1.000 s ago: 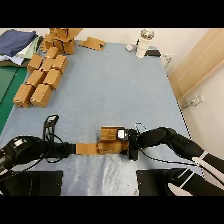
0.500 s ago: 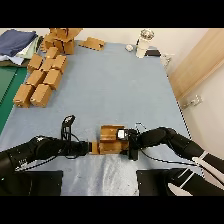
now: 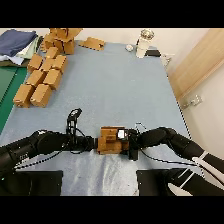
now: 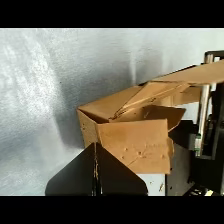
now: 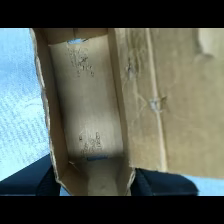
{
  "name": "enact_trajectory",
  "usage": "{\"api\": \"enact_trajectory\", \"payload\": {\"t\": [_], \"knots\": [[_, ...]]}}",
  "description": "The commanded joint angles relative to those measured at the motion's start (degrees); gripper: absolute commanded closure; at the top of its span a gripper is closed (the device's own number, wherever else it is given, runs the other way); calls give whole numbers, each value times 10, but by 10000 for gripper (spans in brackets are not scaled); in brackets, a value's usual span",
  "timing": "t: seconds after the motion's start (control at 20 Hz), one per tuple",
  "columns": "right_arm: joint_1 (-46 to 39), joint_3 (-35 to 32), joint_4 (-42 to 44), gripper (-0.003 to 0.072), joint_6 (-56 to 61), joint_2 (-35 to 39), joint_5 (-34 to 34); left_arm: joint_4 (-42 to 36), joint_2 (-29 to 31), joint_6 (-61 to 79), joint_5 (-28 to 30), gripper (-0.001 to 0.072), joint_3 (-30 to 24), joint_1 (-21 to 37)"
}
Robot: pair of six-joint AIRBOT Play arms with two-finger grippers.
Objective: Fold the box.
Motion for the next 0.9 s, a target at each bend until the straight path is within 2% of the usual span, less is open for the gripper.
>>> {"api": "enact_trajectory", "payload": {"t": [0.0,0.05,0.1,0.15,0.4,0.45,0.5,0.85], "knots": [[0,0,0,203,0,0,0,0,-1,7,-16,693,6,10],[0,0,0,203,0,0,0,1,-1,8,-21,649,6,15],[0,0,0,203,0,0,0,1,-1,7,-20,407,6,17],[0,0,0,203,0,0,0,2,-2,8,-16,360,6,17],[0,0,0,203,0,0,0,1,-2,8,-16,354,6,17],[0,0,0,203,0,0,0,-5,-2,7,-16,237,6,17],[0,0,0,203,0,0,0,-16,-2,8,-16,163,6,17],[0,0,0,203,0,0,0,-30,-2,9,28,165,6,9]]}}
